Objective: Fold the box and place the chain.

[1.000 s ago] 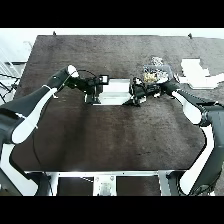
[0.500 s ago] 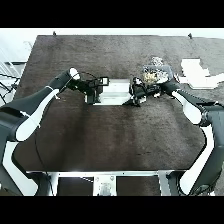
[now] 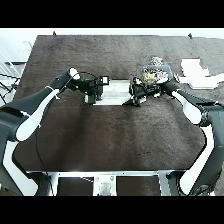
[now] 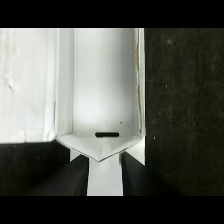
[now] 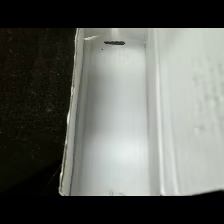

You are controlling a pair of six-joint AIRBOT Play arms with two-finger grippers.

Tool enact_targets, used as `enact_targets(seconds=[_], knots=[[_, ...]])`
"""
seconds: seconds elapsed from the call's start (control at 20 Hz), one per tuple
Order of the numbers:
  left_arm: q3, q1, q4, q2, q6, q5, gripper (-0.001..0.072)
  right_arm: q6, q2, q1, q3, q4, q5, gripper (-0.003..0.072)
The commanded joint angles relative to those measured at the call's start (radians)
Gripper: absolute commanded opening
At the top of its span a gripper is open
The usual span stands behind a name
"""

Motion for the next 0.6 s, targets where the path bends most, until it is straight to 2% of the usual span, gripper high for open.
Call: enact_targets(seconds=[0.0,0.3,0.35,0.4,0.55], knots=[[0.0,0.0,-0.103,-0.014,0.051,-0.006,0.0238,0.0,0.001,0.0,0.0,0.0,0.0,0.0434],[0.0,0.0,-0.198,-0.039,0.087,0.031,0.0252,0.0,0.001,0.0,0.0,0.0,0.0,0.0434],[0.0,0.0,-0.198,-0.043,0.086,0.033,0.0395,0.0,0.001,0.0,0.0,0.0,0.0,0.0434],[0.0,0.0,-0.198,-0.047,0.085,0.036,0.0571,0.0,0.001,0.0,0.0,0.0,0.0,0.0434],[0.0,0.0,-0.198,-0.055,0.085,0.038,0.0595,0.0,0.001,0.0,0.0,0.0,0.0,0.0434]])
